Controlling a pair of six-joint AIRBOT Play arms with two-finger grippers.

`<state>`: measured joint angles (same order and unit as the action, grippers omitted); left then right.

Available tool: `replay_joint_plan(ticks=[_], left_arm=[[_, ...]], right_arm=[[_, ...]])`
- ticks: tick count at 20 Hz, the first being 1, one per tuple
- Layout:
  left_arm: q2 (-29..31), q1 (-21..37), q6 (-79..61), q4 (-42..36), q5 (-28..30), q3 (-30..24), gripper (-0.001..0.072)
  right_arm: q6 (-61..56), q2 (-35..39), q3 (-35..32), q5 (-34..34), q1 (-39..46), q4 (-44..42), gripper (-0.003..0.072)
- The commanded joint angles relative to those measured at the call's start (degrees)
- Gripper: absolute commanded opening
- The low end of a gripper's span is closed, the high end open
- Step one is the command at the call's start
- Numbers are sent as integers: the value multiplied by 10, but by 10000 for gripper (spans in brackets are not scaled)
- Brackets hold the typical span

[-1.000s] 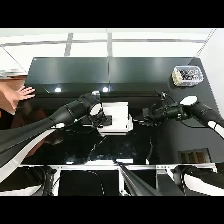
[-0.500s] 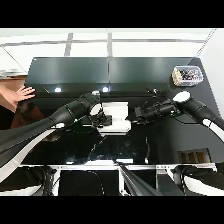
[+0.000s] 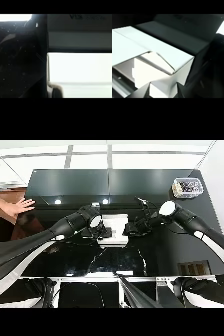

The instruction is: Fold the box and place the chain.

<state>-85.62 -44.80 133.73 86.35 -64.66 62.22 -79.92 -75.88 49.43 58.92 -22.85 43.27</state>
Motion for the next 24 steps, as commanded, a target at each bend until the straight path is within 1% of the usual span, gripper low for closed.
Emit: replay_joint_plan(ticks=[1,6,7,8,12,14,15,16,24], left_arm=[[0,0,1,-2,1,0,27],[0,0,1,-2,1,0,26],[0,0,1,-2,1,0,26],[0,0,1,-2,1,0,26],[0,0,1,0,1,0,26],[0,0,0,0,1,0,26],[0,0,0,0,1,0,27],[0,0,1,0,1,0,26],[0,0,0,0,-1,0,26]], right_arm=[[-104,-1,20,-27,-42,100,364],[-296,-11,69,-12,-110,271,363],[-330,-16,78,0,-120,298,344],[-355,-23,89,12,-129,320,304],[-444,-59,133,75,-168,397,304],[-461,-65,134,88,-177,404,293],[-465,-65,134,87,-181,405,245],[-477,-67,134,84,-184,407,236],[-498,-92,134,82,-194,400,237]])
